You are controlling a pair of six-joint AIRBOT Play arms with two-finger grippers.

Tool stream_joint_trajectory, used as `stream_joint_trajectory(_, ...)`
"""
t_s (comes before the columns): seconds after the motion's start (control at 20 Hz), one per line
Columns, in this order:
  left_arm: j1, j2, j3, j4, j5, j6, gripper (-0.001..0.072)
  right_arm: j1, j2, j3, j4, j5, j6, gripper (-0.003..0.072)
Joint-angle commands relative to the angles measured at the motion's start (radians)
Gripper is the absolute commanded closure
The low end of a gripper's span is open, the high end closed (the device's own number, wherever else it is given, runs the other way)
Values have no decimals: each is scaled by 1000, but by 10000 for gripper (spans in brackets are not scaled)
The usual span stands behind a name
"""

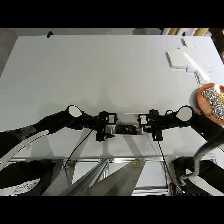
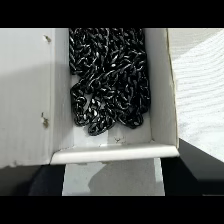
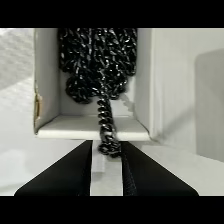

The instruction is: Fold the box and place the chain.

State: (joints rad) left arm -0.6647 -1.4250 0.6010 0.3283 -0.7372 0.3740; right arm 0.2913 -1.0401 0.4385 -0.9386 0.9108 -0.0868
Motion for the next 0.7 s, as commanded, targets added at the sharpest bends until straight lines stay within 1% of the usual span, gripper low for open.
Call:
stream_joint_trajectory(0.0, 0, 1, 0, 0, 0, 0, 438, 1, -1, 0, 1, 48, 0, 511)
stream_joint_trajectory(0.05, 0, 1, 0, 0, 0, 0, 438, 1, -1, 0, 1, 51, 1, 568)
stream_joint_trajectory(0.1, 0, 1, 0, 0, 0, 0, 438, 1, 0, 0, 1, 56, 5, 652)
stream_joint_trajectory(0.15, 0, 1, 0, 0, 0, 0, 438, 1, 4, 0, 0, 58, 16, 670)
stream_joint_trajectory(0.3, 0, 1, 0, 0, 0, 0, 438, 0, 51, 0, -12, 42, 99, 670)
stream_joint_trajectory(0.4, 0, 1, 0, 0, 0, 0, 438, 1, 110, 0, -57, 47, 141, 670)
stream_joint_trajectory(0.5, 0, 1, 0, 0, 0, 0, 438, 1, 194, 0, -102, 64, 188, 671)
stream_joint_trajectory(0.65, 0, 1, 0, 0, 0, 0, 438, 1, 340, 0, -104, 122, 192, 671)
